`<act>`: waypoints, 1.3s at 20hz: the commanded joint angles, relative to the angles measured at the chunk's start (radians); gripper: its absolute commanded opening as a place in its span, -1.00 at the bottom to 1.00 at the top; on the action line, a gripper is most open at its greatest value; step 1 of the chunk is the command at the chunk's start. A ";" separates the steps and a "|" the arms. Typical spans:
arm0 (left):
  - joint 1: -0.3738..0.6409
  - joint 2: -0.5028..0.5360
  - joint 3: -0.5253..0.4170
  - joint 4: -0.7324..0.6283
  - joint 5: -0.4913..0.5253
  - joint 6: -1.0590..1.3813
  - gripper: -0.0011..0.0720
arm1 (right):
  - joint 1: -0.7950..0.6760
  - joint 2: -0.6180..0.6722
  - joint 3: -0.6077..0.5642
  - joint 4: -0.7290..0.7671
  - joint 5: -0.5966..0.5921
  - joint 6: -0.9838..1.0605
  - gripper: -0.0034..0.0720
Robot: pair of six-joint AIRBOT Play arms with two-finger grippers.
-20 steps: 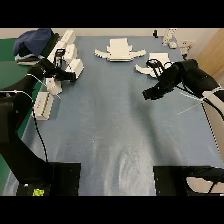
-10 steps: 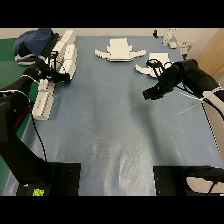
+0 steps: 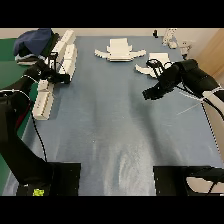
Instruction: Fold the box.
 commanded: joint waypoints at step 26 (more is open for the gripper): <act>0.014 0.101 0.006 0.002 -0.144 -0.005 0.93 | 0.000 0.000 0.001 0.000 0.000 0.000 -0.89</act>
